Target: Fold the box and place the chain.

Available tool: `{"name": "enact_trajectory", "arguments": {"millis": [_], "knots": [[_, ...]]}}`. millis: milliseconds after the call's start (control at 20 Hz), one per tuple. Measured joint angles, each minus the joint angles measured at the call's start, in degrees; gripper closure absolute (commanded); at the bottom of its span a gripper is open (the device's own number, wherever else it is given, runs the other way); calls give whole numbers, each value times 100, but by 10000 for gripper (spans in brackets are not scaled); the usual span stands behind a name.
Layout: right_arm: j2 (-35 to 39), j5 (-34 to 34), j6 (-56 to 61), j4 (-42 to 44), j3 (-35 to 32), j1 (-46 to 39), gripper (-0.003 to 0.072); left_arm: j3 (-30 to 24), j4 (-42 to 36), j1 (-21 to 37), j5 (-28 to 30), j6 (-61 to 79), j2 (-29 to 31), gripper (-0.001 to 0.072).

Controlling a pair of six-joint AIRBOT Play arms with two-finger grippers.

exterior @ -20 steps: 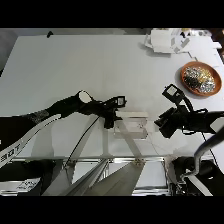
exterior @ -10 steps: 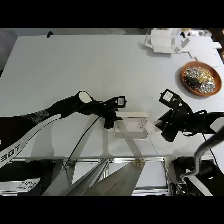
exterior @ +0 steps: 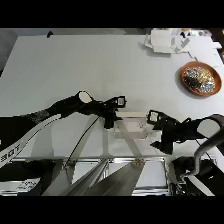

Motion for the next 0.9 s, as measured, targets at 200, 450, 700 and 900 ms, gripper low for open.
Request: {"name": "enact_trajectory", "arguments": {"millis": [200, 450, 700, 900], "knots": [[48, -752, -146, -203, -520, 374, -8, 0, 0, 0, -42, 0, -2, 701], [310, -1917, -170, -551, -1003, 1078, -9, 2, 0, 0, -83, 0, -2, 701], [302, -2990, -162, -813, -1172, 1340, -8, 2, 0, 0, -98, -13, -4, 701], [238, -3377, -203, -863, -1193, 1106, -9, 0, 0, 0, -105, -22, -4, 701]]}}
